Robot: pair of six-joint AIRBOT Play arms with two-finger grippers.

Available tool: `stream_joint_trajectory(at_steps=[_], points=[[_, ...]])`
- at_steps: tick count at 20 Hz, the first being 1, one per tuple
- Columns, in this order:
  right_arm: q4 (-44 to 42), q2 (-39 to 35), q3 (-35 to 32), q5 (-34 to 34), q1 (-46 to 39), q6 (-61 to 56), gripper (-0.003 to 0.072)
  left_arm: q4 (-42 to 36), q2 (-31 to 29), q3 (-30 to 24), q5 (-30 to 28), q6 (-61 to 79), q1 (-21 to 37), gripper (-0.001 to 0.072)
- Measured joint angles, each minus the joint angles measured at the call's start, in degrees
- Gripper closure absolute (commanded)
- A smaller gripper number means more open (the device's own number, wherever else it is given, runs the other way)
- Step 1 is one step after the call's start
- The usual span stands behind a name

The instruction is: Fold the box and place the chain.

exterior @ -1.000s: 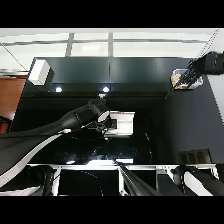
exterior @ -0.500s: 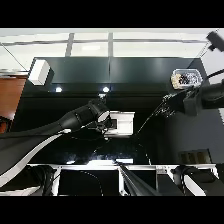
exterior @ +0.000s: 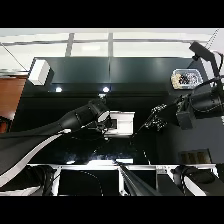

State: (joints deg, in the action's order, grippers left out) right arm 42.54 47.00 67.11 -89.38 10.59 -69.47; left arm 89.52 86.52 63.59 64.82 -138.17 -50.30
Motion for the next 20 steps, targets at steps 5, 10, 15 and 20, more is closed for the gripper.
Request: stream_joint_trajectory(at_steps=[5, 10, 15, 20], points=[[-7.0, 0.0, 0.0, 5.8, 0.9, 0.2, 0.0679, 0.0, 0.0, 0.0, 0.0, 0.0, 0.0, 0.0682], [-9.1, 0.1, 0.0, 13.3, 4.8, -0.8, 0.0679, 0.0, 0.0, 0.0, 0.0, 0.0, 0.0, 0.0682], [-2.6, 0.3, 0.0, 16.3, 6.6, -4.1, 0.0679, 0.0, 0.0, 0.0, 0.0, 0.0, 0.0, 0.0682], [1.8, 2.0, -1.1, 16.2, 7.6, -6.1, 0.0679, 0.0, 0.0, 0.0, 0.0, 0.0, 0.0, 0.0682]])
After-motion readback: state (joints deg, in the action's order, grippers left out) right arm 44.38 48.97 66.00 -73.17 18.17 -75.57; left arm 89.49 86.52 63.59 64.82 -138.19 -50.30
